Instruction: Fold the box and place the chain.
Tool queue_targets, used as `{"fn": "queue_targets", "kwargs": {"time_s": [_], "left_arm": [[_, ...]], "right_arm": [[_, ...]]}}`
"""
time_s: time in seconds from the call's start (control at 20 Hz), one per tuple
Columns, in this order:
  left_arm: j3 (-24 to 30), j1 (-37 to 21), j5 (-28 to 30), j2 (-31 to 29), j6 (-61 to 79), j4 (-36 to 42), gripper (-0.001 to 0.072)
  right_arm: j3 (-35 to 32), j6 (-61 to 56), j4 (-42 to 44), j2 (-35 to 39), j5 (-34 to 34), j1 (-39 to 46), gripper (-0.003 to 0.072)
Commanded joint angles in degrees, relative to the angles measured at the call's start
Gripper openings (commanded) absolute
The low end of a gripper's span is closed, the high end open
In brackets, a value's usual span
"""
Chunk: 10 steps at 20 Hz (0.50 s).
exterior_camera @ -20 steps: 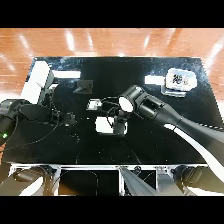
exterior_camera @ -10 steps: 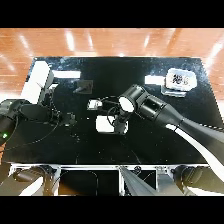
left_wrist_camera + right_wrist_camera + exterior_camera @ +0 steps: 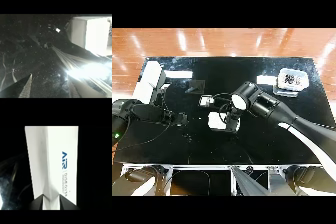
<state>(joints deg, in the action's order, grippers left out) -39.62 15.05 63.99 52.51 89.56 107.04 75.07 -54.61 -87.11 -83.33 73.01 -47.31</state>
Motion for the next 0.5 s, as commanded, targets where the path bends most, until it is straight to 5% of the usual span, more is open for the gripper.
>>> {"fn": "queue_targets", "kwargs": {"time_s": [0.0, 0.4, 0.45], "left_arm": [[0.02, 0.04, 0.02, 0.02, 0.02, 0.00, 0.0546], [0.02, 0.04, 0.00, 0.04, 0.00, 0.00, 0.0546], [0.02, 0.04, 0.00, 0.04, 0.02, 0.00, 0.0546]], "right_arm": [[0.26, -0.02, -0.11, 0.02, 0.00, 0.68, 0.0242], [0.26, 0.00, -0.15, 0.02, -1.01, 1.25, 0.0240], [0.26, 0.02, -0.15, 0.02, -1.27, 1.25, 0.0189]]}}
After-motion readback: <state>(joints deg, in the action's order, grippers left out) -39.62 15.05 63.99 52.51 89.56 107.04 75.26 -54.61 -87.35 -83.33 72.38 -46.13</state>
